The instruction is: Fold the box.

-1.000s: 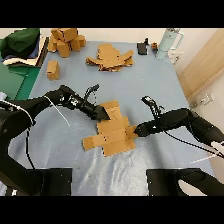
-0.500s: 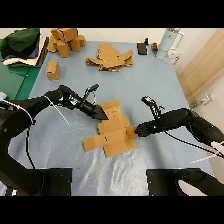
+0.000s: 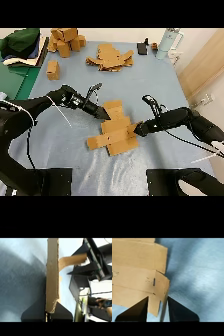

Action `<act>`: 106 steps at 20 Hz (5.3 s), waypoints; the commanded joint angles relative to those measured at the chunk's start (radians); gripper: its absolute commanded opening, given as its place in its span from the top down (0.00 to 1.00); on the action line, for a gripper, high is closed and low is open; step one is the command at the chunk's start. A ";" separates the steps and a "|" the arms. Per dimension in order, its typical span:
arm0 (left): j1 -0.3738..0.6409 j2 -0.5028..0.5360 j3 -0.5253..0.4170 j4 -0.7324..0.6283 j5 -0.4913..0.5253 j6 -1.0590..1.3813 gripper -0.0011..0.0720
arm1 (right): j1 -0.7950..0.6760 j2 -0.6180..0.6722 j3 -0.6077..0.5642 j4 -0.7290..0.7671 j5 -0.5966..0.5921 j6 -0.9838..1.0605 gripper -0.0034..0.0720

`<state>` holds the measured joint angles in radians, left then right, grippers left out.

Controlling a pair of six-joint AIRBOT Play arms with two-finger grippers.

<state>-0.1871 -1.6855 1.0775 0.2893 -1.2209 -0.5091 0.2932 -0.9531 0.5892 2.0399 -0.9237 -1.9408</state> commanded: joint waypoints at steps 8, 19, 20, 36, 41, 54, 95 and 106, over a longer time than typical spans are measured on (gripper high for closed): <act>-0.143 0.307 -0.179 -0.008 0.360 0.463 0.97 | 0.000 0.053 0.152 -0.637 0.007 0.628 0.78; -0.299 0.364 -0.354 0.004 0.462 0.686 0.97 | 0.000 0.048 0.152 -0.547 0.085 0.702 0.89; -0.297 0.364 -0.354 0.004 0.470 0.685 0.97 | 0.000 0.048 0.151 -0.542 0.086 0.702 0.89; -0.291 0.402 -0.354 0.056 0.479 0.597 0.97 | 0.001 0.030 0.148 -0.532 0.087 0.691 0.89; -0.291 0.374 -0.353 0.056 0.496 0.634 0.97 | 0.001 0.018 0.145 -0.531 0.087 0.691 0.89; -0.291 0.368 -0.353 0.056 0.531 0.649 0.97 | 0.001 0.018 0.145 -0.531 0.077 0.691 0.95; -0.292 0.368 -0.354 0.055 0.532 0.650 0.97 | 0.977 0.060 -0.082 -1.175 -0.008 0.853 0.00; -0.292 0.368 -0.354 0.055 0.533 0.650 0.97 | 0.475 0.199 -0.121 -0.519 0.164 -0.124 0.00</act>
<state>-0.4789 -1.3167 0.7242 0.3443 -0.6884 0.1406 0.9218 -0.7773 0.4747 1.2335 -0.8154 -1.6726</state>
